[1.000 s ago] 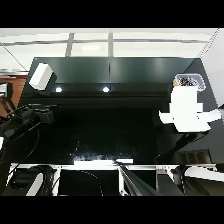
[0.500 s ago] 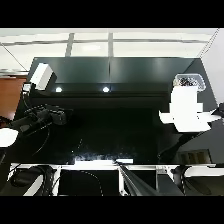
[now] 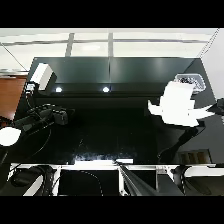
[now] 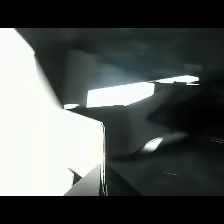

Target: Fold the box and place the chain.

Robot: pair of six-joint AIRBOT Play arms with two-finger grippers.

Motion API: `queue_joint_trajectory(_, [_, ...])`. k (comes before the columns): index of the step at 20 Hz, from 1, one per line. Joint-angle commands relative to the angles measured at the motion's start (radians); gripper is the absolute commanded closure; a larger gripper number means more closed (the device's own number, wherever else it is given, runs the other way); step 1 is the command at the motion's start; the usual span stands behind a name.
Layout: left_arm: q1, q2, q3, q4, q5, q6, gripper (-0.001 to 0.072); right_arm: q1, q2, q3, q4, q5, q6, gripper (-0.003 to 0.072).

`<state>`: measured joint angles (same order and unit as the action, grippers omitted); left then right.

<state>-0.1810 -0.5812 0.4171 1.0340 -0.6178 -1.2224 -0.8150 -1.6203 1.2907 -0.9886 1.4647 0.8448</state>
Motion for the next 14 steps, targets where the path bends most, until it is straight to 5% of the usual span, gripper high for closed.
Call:
queue_joint_trajectory(1, [0.0,-0.001,0.001,-0.007,0.001,0.0,-0.0007,0.003,0.008,-0.032,0.271,0.14,-0.005,0.0684])
queue_joint_trajectory(7, [-0.063,-0.005,0.0,-0.093,-0.097,0.005,0.0014,0.187,0.166,-0.294,0.394,0.106,-0.031,0.0681])
queue_joint_trajectory(14, [-0.262,-0.176,0.0,-0.335,0.022,0.001,0.0016,0.494,0.47,-0.647,0.495,-0.141,-0.143,0.0679])
